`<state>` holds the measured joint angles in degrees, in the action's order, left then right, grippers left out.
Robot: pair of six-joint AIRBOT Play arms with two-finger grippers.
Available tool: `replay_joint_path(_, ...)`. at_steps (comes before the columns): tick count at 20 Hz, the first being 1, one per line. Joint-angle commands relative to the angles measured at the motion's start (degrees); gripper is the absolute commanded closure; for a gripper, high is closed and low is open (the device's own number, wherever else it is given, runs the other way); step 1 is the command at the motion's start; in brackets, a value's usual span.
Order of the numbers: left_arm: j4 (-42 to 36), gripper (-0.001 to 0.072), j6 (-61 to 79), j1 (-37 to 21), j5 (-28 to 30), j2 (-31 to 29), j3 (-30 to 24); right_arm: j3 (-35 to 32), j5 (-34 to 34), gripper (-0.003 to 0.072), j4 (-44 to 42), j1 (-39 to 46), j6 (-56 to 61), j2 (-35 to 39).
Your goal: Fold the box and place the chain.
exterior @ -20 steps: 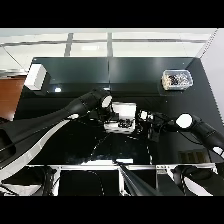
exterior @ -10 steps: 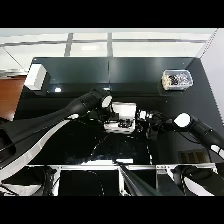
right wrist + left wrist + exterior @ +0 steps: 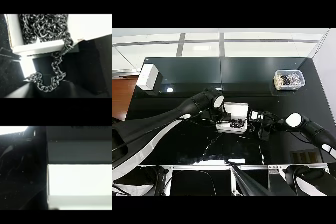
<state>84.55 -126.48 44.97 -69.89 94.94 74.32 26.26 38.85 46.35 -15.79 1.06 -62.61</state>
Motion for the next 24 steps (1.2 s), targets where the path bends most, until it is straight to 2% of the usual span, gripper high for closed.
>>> replay_joint_path(1, 0.0, 0.0683, 0.0, 0.0, 0.0, 0.0, 0.1, 0.0, -0.1, 0.0379, 0.0, 0.0, 0.0, 0.0)
replay_joint_path(2, 0.0, 0.0683, 0.0, 0.0, 0.0, 0.0, 0.1, 0.0, -0.1, 0.0652, 0.0, 0.0, 0.0, 0.0)
replay_joint_path(3, 0.0, 0.0683, 0.0, 0.0, 0.0, 0.0, 0.1, 0.0, -0.1, 0.0671, -0.1, 0.0, 0.3, 0.0)
replay_joint_path(7, 0.0, 0.0683, 0.0, 0.0, 0.0, 0.0, 0.1, 0.2, -0.1, 0.0671, 0.1, 0.0, 8.3, 1.3)
replay_joint_path(10, 0.0, 0.0683, 0.0, 0.0, 0.0, 0.0, 0.1, 2.5, 2.5, 0.0671, 3.9, 0.1, 23.8, 6.0)
replay_joint_path(14, 0.0, 0.0683, 0.0, 0.0, 0.0, 0.0, 0.1, 10.5, 13.0, 0.0671, 6.8, 0.1, 36.6, 15.0)
replay_joint_path(16, 0.0, 0.0682, 0.0, 0.0, 0.0, 0.0, 0.1, 15.8, 15.5, 0.0671, 5.6, 0.1, 41.2, 18.8)
replay_joint_path(19, 0.0, 0.0683, 0.0, 0.0, 0.2, 0.0, 0.1, 21.0, 13.1, 0.0671, 2.4, 0.1, 51.8, 21.0)
replay_joint_path(21, 0.0, 0.0683, 0.0, 0.0, 0.2, 0.0, 0.1, 20.3, 10.9, 0.0671, -2.7, -0.3, 57.1, 20.4)
replay_joint_path(24, 0.0, 0.0683, 0.0, 0.0, 0.2, 0.0, 0.1, 18.1, 10.3, 0.0670, -6.2, -3.2, 57.9, 16.7)
